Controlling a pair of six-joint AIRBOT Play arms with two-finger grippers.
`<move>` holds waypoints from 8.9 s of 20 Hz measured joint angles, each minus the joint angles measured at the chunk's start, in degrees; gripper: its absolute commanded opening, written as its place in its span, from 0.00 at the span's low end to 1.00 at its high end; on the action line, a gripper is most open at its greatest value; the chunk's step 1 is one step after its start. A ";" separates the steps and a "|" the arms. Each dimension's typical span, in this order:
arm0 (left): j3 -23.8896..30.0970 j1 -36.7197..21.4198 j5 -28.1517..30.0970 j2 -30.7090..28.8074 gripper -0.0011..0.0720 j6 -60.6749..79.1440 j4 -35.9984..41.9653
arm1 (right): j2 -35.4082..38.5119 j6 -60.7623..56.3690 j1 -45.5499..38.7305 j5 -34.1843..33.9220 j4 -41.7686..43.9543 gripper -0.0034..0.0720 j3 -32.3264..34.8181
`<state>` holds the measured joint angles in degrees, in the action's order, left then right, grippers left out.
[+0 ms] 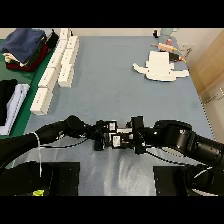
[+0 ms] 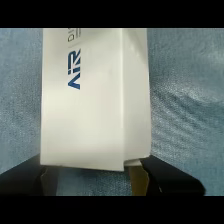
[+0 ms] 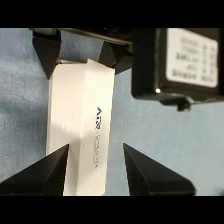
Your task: Fold the box.
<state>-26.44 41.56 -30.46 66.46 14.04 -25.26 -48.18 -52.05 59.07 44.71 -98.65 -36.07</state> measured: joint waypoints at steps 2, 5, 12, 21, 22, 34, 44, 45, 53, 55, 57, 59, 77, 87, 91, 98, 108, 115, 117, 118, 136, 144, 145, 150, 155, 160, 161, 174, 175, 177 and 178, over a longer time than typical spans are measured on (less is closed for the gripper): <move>0.00 -0.02 -0.02 0.00 0.73 0.02 0.02 | 0.00 -0.02 0.00 -0.22 -0.22 0.74 -0.35; 0.00 -0.04 -0.02 0.00 0.73 0.02 0.00 | 0.02 -0.02 0.00 -0.37 -0.44 0.73 -0.72; 0.00 0.00 -0.02 0.00 0.73 0.00 0.02 | -0.66 -0.02 -0.20 -0.42 -0.61 0.59 -0.85; 0.00 0.00 0.00 0.00 0.73 0.15 0.00 | -2.82 0.00 -0.20 -0.74 2.67 0.49 -0.83; 0.00 0.00 0.00 0.00 0.73 0.15 -0.02 | -2.86 0.00 -0.20 -0.70 3.34 0.34 -0.83; 0.00 0.00 -0.07 0.00 0.73 0.13 -0.09 | -3.45 0.02 -0.20 1.22 8.48 0.13 -0.28; 0.00 0.00 -0.11 0.00 0.73 0.11 -0.07 | 0.70 -6.99 -0.72 -2.23 9.75 0.05 0.98; 0.00 0.00 -0.11 0.00 0.73 0.11 -0.04 | 0.85 -8.20 -1.05 -4.22 10.91 0.05 1.95; 0.00 0.00 -0.07 0.00 0.73 0.07 -0.02 | 1.40 -12.04 -2.58 -26.84 30.67 0.05 12.74; 0.00 0.00 -0.07 0.00 0.73 0.07 -0.02 | 1.38 -12.24 -2.58 -29.33 33.40 0.05 13.99; 0.00 0.00 -0.07 0.00 0.73 0.07 -0.02 | 1.38 -12.35 -2.58 -30.84 34.95 0.05 14.91; 0.00 0.00 -0.07 0.00 0.73 0.04 -0.02 | 1.38 -12.46 -2.58 -31.61 35.91 0.05 15.72; 0.00 0.00 -0.04 0.02 0.73 0.13 -0.02 | -0.59 -12.63 -2.60 -32.79 40.04 0.05 19.17; 0.00 0.00 -0.04 0.00 0.73 0.13 -0.04 | 8.26 -12.46 -7.78 -28.22 28.87 0.05 15.04; 0.00 0.00 -0.04 0.00 0.73 0.09 -0.04 | 8.44 -14.73 -14.60 -22.62 26.47 0.05 12.28; -0.17 0.00 1.03 0.00 0.73 0.07 -0.02 | 8.28 -24.50 -19.23 -16.28 21.68 0.05 9.33; -0.22 0.00 1.79 0.02 0.73 -3.82 0.02 | 6.40 -36.76 -19.78 -15.02 15.39 0.05 8.96; -0.22 0.00 3.91 0.02 0.73 -6.19 0.04 | 6.16 -41.46 -19.78 -14.93 11.89 0.05 8.96; -0.22 0.00 4.22 0.02 0.73 -6.36 0.04 | 6.16 -41.81 -19.78 -14.93 11.61 0.05 8.96; -0.24 0.02 4.26 0.02 0.73 -6.38 0.04 | 6.16 -42.03 -19.78 -14.93 11.52 0.05 8.94; -0.42 -42.80 7.65 -7.08 0.73 -39.36 -17.88 | 6.16 -55.74 -19.78 -14.95 -0.63 0.05 8.92; -2.58 -53.35 7.26 -4.59 0.73 -48.39 -23.08 | 6.16 -56.13 -19.78 -15.34 -1.03 0.05 8.92; -3.61 -53.35 7.43 -3.23 0.73 -48.81 -23.10 | 6.16 -56.13 -19.78 -15.34 -1.03 0.05 8.92; -10.29 -50.56 8.15 4.31 0.73 -49.90 -22.45 | 6.12 -56.13 -19.78 -15.37 -1.07 0.05 8.92; -17.46 -48.54 10.25 11.98 0.73 -53.00 -22.25 | 6.12 -56.15 -19.78 -15.37 -1.07 0.05 8.92; -21.16 -48.15 11.61 16.90 0.73 -55.04 -22.23 | 6.12 -56.17 -19.78 -15.28 -1.07 0.05 8.92; -21.51 -48.13 11.74 17.42 0.73 -55.28 -22.18 | 6.12 -56.15 -19.78 -15.26 -1.07 0.05 8.92; -22.49 -47.95 12.07 18.75 0.97 -55.89 -22.05 | 6.12 -56.15 -19.78 -15.19 -1.07 0.05 8.92; -22.49 -47.95 12.02 18.75 0.97 -55.91 -22.03 | 6.12 -56.15 -19.78 -15.17 -1.07 0.05 8.92; -22.49 -47.95 12.07 18.75 0.97 -55.91 -22.03 | 6.12 -56.15 -19.78 -15.17 -1.07 0.05 8.92; -22.49 -47.95 12.02 18.75 0.97 -55.91 -22.05 | 6.12 -56.15 -19.78 -15.17 -1.07 0.05 8.92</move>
<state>-48.93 -6.39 -18.44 85.21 -41.87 -47.31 -42.06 -108.20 39.29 29.54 -99.72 -27.16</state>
